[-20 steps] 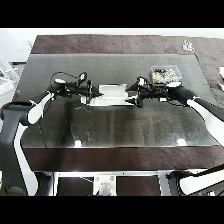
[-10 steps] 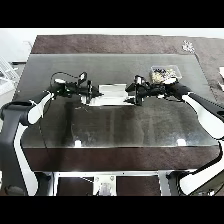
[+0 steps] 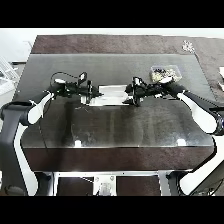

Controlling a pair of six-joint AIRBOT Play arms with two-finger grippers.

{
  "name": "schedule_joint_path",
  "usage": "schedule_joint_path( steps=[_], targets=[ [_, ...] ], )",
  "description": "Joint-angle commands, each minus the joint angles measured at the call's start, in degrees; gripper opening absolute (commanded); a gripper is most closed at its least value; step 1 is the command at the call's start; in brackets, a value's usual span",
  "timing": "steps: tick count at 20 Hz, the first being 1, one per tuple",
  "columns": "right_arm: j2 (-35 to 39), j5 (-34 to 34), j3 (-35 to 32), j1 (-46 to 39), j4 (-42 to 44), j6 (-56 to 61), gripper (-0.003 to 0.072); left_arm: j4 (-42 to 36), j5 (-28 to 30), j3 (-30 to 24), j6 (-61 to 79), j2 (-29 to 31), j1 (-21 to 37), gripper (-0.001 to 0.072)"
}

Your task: Fold the box and place the chain.

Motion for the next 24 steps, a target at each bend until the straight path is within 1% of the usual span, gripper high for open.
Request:
schedule_joint_path(
  steps=[1,4,5,13,18,24],
  targets=[
    [-1.6,2.3,1.8,0.4,-0.5,-0.1,0.0634,0.0,0.0,0.0,0.0,0.0,0.0,0.0021],
    [-1.8,2.4,1.9,0.4,-1.6,-0.1,0.0644,0.0,0.0,0.0,0.0,0.0,0.0,0.0021],
    [-1.9,2.4,1.9,0.4,-1.8,-0.1,0.0682,0.0,0.0,0.0,0.0,0.0,0.0,0.002],
    [-2.6,2.3,2.6,0.6,-2.7,-0.1,0.0681,0.0,0.0,0.0,0.0,0.0,0.0,0.002],
    [-2.8,2.4,2.6,0.7,-0.2,-1.6,0.0682,0.0,0.0,0.0,0.0,0.0,0.0,0.0021],
    [-4.1,3.0,2.6,0.7,0.1,-1.6,0.0681,0.0,0.0,0.0,0.0,0.0,0.0,0.0021]
  ],
)
